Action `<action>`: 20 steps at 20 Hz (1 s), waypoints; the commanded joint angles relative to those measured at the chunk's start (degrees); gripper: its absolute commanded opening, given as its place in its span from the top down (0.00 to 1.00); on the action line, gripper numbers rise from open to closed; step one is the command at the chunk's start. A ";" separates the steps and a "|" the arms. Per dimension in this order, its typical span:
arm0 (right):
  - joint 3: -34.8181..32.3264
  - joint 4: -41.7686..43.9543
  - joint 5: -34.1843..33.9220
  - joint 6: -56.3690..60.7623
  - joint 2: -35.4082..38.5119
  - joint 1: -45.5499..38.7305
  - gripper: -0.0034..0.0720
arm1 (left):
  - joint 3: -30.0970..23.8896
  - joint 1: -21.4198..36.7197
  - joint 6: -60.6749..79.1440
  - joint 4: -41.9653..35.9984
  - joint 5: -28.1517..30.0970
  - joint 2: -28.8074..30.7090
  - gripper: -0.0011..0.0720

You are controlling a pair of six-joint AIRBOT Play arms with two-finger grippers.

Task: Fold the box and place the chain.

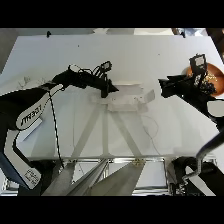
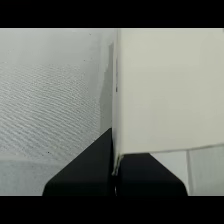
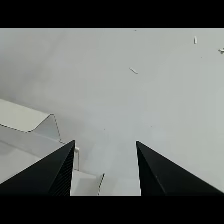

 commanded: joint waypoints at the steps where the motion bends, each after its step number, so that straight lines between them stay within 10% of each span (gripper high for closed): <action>1: 0.07 0.07 0.11 0.02 -0.04 0.00 0.42 | -0.02 -0.04 -0.02 0.44 0.15 -0.13 0.97; 7: 0.42 -0.11 3.13 -1.70 0.07 0.00 0.31 | -0.02 -0.04 0.00 0.44 0.15 -0.13 0.97; 15: 2.89 -1.07 38.49 -22.95 2.12 0.00 0.18 | -0.02 -0.04 0.00 0.44 0.17 -0.13 0.97; 20: 2.89 -1.88 45.68 -22.75 2.40 0.00 0.18 | -0.02 -0.04 0.00 0.42 0.15 -0.13 0.97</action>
